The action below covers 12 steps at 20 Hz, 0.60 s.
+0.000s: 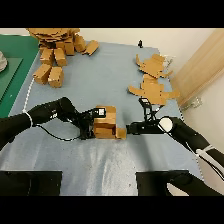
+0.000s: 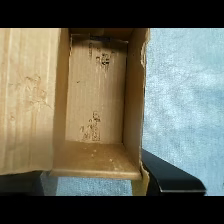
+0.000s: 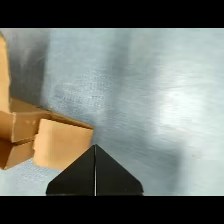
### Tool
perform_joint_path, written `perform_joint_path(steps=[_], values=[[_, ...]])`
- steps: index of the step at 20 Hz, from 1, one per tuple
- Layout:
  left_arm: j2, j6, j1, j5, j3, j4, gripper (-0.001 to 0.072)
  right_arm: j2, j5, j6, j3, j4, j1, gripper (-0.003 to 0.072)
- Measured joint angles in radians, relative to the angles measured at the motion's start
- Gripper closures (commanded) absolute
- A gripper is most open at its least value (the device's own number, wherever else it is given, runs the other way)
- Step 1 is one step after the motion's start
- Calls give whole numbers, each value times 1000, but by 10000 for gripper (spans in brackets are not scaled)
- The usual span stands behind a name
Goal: Fold the box.
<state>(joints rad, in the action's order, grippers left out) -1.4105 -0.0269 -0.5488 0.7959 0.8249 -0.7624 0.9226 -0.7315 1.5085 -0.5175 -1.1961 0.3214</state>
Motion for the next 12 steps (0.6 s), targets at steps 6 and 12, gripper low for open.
perform_joint_path(steps=[6,12], values=[[0,0,0,0,0,0,229,-41,-64,80,13,-44,0,683],[0,0,0,0,0,0,229,-37,-35,62,22,72,140,683]])
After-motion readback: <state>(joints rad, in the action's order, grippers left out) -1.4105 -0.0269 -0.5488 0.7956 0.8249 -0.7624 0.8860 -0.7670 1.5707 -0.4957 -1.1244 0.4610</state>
